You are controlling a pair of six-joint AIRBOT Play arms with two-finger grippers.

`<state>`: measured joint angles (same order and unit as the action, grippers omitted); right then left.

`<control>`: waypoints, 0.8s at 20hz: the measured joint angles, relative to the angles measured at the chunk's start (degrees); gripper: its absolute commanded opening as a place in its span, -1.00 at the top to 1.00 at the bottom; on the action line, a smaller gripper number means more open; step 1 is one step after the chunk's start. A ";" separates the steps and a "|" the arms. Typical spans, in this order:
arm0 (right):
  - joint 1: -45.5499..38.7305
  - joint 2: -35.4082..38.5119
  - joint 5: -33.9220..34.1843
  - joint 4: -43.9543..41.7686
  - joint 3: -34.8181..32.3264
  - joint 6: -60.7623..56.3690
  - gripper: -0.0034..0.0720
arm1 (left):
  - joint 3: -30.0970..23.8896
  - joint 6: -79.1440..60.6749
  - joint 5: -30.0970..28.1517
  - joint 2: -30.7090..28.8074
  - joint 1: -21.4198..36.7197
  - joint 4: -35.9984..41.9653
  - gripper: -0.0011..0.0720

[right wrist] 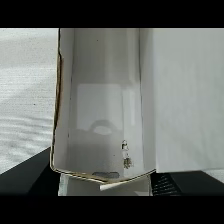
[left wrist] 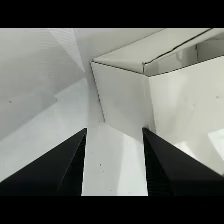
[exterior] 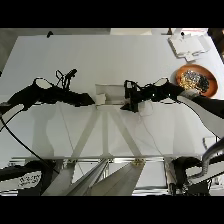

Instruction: Fold the box and place the chain.

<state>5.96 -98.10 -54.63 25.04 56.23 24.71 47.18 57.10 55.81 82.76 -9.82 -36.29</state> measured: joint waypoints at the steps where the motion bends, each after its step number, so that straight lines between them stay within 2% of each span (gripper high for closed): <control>1: 0.00 0.00 0.00 0.00 0.00 0.00 -0.30 | 0.00 -0.11 0.02 0.04 0.09 -0.35 -0.10; 6: 0.00 -0.02 0.00 0.00 0.00 0.00 -0.30 | 0.00 0.09 -0.11 -0.09 1.51 -0.55 -0.10; 11: 0.00 -0.02 0.02 0.00 0.00 0.00 -0.30 | 0.00 -1.73 0.76 -0.42 2.91 5.09 -0.10; 16: 0.00 -0.02 0.02 0.00 0.00 -0.02 -0.30 | 0.00 -3.34 0.83 -0.42 2.29 7.28 -0.10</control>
